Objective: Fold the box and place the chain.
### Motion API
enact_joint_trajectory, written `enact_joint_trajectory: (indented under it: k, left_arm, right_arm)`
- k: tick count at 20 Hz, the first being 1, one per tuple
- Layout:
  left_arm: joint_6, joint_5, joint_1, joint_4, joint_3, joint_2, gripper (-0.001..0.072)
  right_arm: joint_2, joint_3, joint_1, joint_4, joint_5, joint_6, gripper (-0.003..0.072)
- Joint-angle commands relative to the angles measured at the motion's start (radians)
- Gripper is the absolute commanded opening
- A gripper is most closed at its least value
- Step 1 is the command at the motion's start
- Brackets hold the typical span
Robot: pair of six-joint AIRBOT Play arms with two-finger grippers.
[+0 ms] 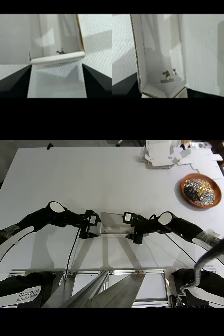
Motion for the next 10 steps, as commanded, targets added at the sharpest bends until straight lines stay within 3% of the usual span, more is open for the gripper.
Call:
enact_joint_trajectory:
  k: [1,10]
  left_arm:
    - [-0.004,-0.014,-0.009,-0.007,-0.002,-0.001,0.0699]
    - [-0.055,-0.026,-0.012,-0.047,-0.017,-0.002,0.0698]
  right_arm:
    - [0.001,0.000,0.000,0.000,0.000,0.000,0.0364]
    - [0.001,0.000,0.000,0.000,0.000,0.000,0.0364]
